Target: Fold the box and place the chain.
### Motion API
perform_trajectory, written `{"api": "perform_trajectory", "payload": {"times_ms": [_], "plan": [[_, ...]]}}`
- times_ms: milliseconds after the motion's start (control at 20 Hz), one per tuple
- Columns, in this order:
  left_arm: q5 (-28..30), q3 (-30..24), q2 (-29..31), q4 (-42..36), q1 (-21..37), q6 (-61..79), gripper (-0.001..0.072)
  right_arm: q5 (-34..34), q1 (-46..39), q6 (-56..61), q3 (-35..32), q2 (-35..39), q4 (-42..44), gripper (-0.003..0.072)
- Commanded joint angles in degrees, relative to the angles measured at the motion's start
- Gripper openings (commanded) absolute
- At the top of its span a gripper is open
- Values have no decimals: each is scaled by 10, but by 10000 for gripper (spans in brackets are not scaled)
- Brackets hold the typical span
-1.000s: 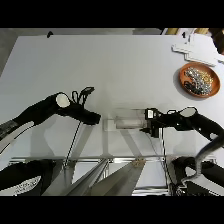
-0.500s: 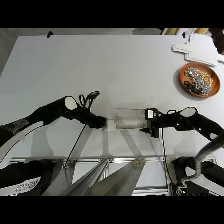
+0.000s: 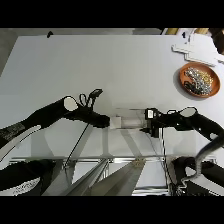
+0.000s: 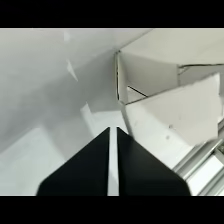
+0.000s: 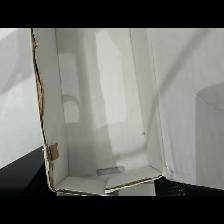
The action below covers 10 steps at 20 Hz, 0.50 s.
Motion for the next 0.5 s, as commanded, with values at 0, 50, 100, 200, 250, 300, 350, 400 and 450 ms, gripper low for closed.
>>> {"api": "perform_trajectory", "payload": {"times_ms": [0,50,100,200,250,300,350,400,450], "plan": [[7,7,4,-12,-17,0,111,0,0,0,0,0,0,397],[7,10,5,-12,-20,0,111,0,0,0,0,0,0,397],[6,16,5,-10,-23,-1,111,0,0,0,0,1,0,397],[6,24,5,-10,-26,-7,111,0,0,0,0,0,0,397],[6,28,5,-8,-27,-16,112,0,0,0,0,0,0,397],[7,31,5,-6,-27,-19,112,0,0,0,0,0,0,397],[6,34,5,-4,-27,-20,112,0,0,0,0,0,0,397],[6,35,5,-3,-27,-20,112,0,0,0,0,0,0,397],[5,35,5,0,-26,-20,113,0,0,0,0,0,0,397]]}}
